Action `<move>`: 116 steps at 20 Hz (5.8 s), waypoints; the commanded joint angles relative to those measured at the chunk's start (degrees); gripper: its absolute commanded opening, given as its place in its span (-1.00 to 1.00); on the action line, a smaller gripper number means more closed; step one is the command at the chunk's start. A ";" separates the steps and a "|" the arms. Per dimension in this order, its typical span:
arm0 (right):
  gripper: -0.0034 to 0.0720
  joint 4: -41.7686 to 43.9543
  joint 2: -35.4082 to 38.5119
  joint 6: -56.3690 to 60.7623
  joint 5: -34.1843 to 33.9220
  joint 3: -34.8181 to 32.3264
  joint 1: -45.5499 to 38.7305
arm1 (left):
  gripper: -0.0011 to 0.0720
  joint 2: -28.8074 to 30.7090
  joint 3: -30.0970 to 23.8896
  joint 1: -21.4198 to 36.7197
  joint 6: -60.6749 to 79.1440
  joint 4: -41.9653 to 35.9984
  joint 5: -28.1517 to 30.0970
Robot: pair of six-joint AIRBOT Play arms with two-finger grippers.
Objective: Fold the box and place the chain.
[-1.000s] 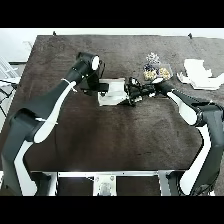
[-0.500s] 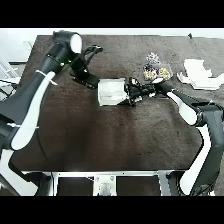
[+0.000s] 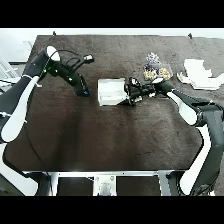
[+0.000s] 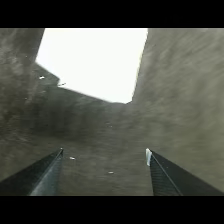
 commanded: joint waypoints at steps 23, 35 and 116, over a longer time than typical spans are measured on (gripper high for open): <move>0.65 0.00 -0.02 0.00 0.02 -0.02 0.04 | 1.00 -6.38 -15.26 1.70 47.47 -29.03 16.70; 0.65 0.00 -0.02 0.00 0.00 -0.02 0.04 | 1.00 -7.85 -15.23 1.46 48.92 -30.42 16.37; 1.00 -3.63 3.02 7.04 0.81 0.28 -1.79 | -0.18 -10.12 -15.23 -2.29 51.47 -32.24 22.91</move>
